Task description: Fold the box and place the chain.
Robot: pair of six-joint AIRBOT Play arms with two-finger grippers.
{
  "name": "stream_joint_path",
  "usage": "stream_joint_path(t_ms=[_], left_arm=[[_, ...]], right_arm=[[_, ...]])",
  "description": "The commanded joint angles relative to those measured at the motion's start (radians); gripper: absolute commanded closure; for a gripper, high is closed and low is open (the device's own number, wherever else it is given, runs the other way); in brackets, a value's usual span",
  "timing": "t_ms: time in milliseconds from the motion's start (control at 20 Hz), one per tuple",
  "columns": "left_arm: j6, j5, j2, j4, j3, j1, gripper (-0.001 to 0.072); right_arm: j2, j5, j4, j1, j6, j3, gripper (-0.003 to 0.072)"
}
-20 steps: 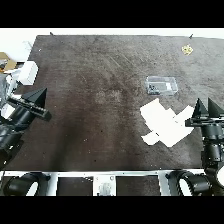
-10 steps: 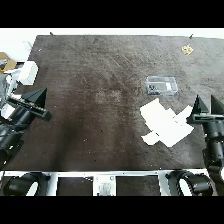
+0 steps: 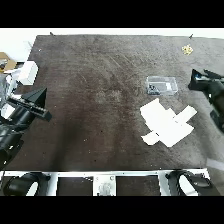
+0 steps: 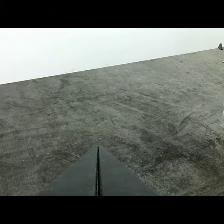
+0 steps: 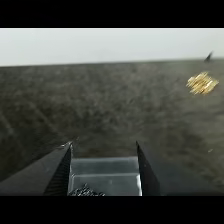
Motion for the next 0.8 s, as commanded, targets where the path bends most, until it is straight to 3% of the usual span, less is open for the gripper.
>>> stream_joint_path(t_ms=[0,100,250,350,500,750], left_arm=[[0.000,0.000,0.001,0.000,0.001,0.001,0.0700],[0.000,0.000,0.001,0.000,0.001,0.001,0.0700],[0.000,0.000,0.001,0.000,0.001,0.001,0.0700],[0.000,0.000,0.001,0.000,0.001,0.001,0.0700],[0.000,0.000,0.001,0.000,0.001,0.001,0.0700],[0.000,0.000,0.001,0.000,0.001,0.001,0.0700]], right_arm=[[-0.323,0.574,-0.296,-0.255,0.382,0.252,0.0221],[-0.488,0.866,-0.504,-0.346,0.490,0.425,0.0221],[-0.660,1.125,-0.774,-0.375,0.588,0.658,0.0220],[-0.726,1.194,-0.927,-0.374,0.603,0.759,0.0220],[-0.773,1.199,-1.064,-0.374,0.591,0.824,0.0222],[-0.874,1.297,-1.092,-0.361,0.513,0.845,0.0237]])
